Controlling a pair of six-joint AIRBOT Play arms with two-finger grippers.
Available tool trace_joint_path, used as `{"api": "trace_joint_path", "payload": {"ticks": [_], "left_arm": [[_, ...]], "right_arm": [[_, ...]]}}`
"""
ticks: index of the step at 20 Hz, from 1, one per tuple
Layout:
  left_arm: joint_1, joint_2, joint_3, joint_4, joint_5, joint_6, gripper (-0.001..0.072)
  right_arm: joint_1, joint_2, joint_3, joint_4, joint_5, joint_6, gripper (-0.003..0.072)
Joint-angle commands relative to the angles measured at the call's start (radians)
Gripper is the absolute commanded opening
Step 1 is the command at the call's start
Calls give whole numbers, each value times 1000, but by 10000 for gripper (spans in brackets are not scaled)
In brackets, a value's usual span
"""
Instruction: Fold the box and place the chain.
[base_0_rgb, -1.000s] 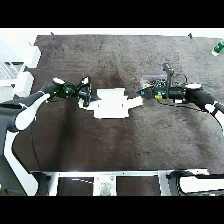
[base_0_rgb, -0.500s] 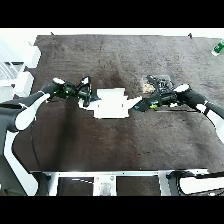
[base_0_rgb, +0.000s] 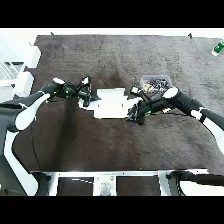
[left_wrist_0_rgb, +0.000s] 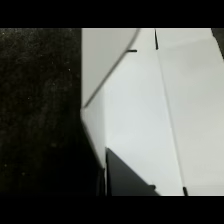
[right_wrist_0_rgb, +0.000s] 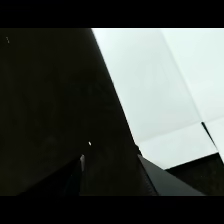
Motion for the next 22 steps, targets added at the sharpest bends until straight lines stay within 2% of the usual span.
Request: {"api": "trace_joint_path", "payload": {"ticks": [1, 4, 5, 6, 10, 15, 22], "left_arm": [[0, 0, 0, 0, 0, 0, 24], [0, 0, 0, 0, 0, 0, 23], [0, 0, 0, 0, 0, 0, 23], [-1, 0, 0, 0, 0, 0, 24], [0, 0, 0, 0, 0, 0, 23], [0, 0, 0, 0, 0, 0, 24], [-1, 0, 0, 0, 0, 0, 23]], "right_arm": [[80, 10, -12, -124, -113, -39, 437], [158, 10, -13, -190, -219, -38, 464], [182, 10, -14, -208, -271, -38, 537], [200, 10, -15, -214, -325, -38, 556], [221, 9, -24, -233, -396, -38, 557], [244, 9, -96, -233, -561, -38, 556], [262, 13, -101, -222, -713, 39, 557]]}}
